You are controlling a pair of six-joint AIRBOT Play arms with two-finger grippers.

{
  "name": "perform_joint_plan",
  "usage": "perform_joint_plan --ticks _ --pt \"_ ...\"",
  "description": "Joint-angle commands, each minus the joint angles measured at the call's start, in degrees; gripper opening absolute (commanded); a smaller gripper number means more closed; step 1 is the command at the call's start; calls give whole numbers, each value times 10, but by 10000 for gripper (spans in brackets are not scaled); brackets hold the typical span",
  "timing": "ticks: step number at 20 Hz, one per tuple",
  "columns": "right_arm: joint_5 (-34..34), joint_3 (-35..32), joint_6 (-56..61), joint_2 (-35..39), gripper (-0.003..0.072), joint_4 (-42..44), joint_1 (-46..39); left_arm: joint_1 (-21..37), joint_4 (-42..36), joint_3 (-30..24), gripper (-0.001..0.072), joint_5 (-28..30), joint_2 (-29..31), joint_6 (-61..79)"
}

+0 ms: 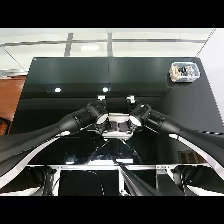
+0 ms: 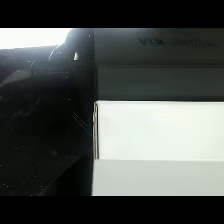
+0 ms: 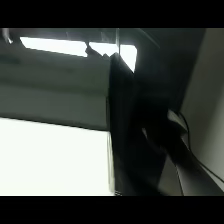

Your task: Fold the box and place the chain.

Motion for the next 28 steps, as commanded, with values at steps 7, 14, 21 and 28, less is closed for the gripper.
perform_joint_plan --ticks 7,14,21,28 --pt "165 90 -88 170 331 -155 0 0 0 0 27 1 0 -2" --pt "51 61 -87 239 332 -391 -179 0 0 0 27 0 0 -2" --pt "-269 57 -110 73 698 -103 -480 0 0 0 27 0 0 -2" --pt "63 559 -81 -304 680 2 -545 0 0 0 27 0 0 -2"
